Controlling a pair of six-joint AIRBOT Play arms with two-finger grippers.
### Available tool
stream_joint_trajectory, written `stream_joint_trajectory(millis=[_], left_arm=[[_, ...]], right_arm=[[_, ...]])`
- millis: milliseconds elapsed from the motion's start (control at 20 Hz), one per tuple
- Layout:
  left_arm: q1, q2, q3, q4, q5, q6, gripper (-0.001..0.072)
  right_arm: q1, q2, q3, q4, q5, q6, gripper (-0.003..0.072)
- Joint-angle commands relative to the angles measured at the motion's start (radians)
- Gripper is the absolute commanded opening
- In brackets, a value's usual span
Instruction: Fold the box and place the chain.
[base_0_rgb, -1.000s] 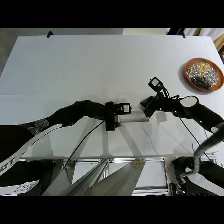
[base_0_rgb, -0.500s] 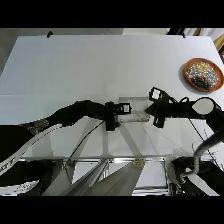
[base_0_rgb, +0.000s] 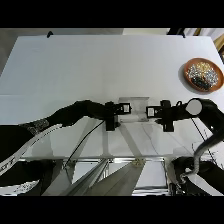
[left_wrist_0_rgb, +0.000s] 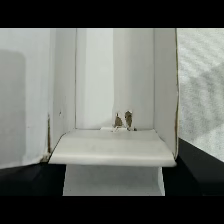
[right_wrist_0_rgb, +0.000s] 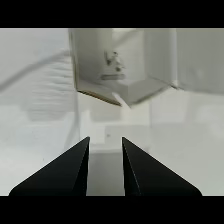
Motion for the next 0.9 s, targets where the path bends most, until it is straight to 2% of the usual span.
stream_joint_trajectory(millis=[0, 200, 450, 850], left_arm=[[0.0, 0.001, 0.0, 0.0, 0.0, 0.0, 0.0152], [0.0, 0.001, 0.0, 0.0, 0.0, 0.0, 0.0152], [0.0, 0.0, 0.0, 0.0, 0.0, 0.0, 0.0152], [0.0, 0.001, 0.0, 0.0, 0.0, 0.0, 0.0152]], right_arm=[[0.026, -0.079, 0.0, -0.011, -0.061, -0.139, 0.0232], [0.027, -0.079, 0.0, -0.005, -0.077, -0.138, 0.023], [0.027, -0.079, 0.0, 0.07, -0.122, -0.138, 0.0216], [0.027, -0.079, 0.0, 0.162, -0.113, -0.138, 0.0212]])
